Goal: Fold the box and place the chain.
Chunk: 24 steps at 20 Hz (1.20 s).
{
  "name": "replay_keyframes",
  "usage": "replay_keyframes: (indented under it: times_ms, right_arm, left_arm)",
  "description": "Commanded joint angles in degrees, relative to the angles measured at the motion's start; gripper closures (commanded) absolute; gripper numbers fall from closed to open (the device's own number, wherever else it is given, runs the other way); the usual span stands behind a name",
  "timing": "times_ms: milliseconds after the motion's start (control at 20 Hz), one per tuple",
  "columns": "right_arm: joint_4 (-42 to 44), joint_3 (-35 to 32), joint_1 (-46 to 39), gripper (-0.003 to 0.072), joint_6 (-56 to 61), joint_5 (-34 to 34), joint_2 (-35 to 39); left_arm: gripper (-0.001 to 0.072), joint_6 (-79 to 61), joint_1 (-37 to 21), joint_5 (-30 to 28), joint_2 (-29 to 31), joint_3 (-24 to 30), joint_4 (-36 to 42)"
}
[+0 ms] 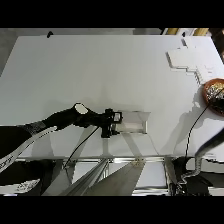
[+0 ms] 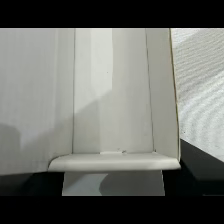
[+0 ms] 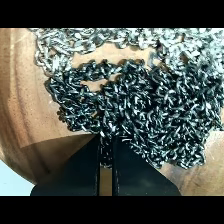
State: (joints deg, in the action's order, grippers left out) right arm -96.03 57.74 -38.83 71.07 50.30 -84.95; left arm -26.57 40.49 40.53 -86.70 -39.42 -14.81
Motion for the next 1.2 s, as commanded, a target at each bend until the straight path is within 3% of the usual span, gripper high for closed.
replay_keyframes:
  times_ms: [0, 200, 450, 700, 900, 1150]
  right_arm:
    - [-0.5, 0.0, 0.7, 0.0668, 0.9, 2.2, 2.0]
    - [2.0, 0.0, 3.0, 0.0669, 1.0, 3.1, 9.5]
    - [13.0, 0.0, 10.4, 0.0669, -1.3, 7.2, 23.6]
    - [18.6, 0.0, 19.6, 0.0668, -1.0, 20.2, 37.0]
    - [24.8, -0.1, 25.4, 0.0668, -1.0, 30.2, 42.6]
    - [28.3, -4.5, 37.6, 0.0667, -0.3, 34.5, 47.5]
  left_arm:
    - [0.0457, 0.0, 0.0, 0.0, 0.0, 0.0, 0.0]
    - [0.0457, 0.0, 0.0, 0.0, 0.0, 0.0, 0.0]
    - [0.0457, 0.0, 0.0, 0.0, 0.0, 0.0, 0.0]
    - [0.0457, 0.0, 0.0, 0.0, 0.0, 0.0, 0.0]
    - [0.0457, 0.0, 0.0, 0.0, 0.0, 0.0, 0.0]
    - [0.0457, 0.0, 0.0, 0.0, 0.0, 0.0, 0.0]
